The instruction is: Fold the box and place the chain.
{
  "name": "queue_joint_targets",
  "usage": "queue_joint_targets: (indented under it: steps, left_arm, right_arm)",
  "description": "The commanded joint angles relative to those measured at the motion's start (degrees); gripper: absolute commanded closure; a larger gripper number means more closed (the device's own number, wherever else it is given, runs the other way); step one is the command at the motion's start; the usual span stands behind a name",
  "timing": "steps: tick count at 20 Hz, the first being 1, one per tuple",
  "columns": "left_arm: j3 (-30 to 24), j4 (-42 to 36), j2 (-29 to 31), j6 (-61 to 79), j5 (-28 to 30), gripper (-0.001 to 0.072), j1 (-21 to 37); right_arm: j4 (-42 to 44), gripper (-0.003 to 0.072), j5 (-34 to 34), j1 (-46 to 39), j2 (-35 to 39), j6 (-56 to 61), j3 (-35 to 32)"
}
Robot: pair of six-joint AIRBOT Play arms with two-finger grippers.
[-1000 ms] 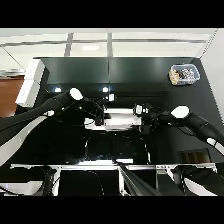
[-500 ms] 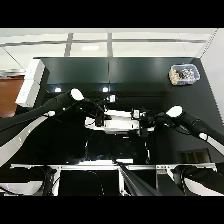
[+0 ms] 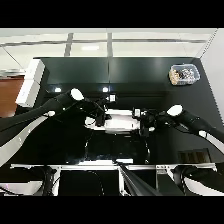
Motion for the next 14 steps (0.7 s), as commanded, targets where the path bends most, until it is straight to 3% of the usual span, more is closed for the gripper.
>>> queue_joint_targets:
  steps: [1,14]
  left_arm:
    - [0.1,0.1,0.0,0.0,0.0,0.0681,0.0]
    - [0.1,0.1,0.0,0.0,0.0,0.0681,0.0]
  right_arm:
    - [-1.7,0.0041,-0.7,0.1,-0.9,3.3,0.9]
    - [-5.8,0.0042,-1.5,2.0,-2.0,6.9,2.0]
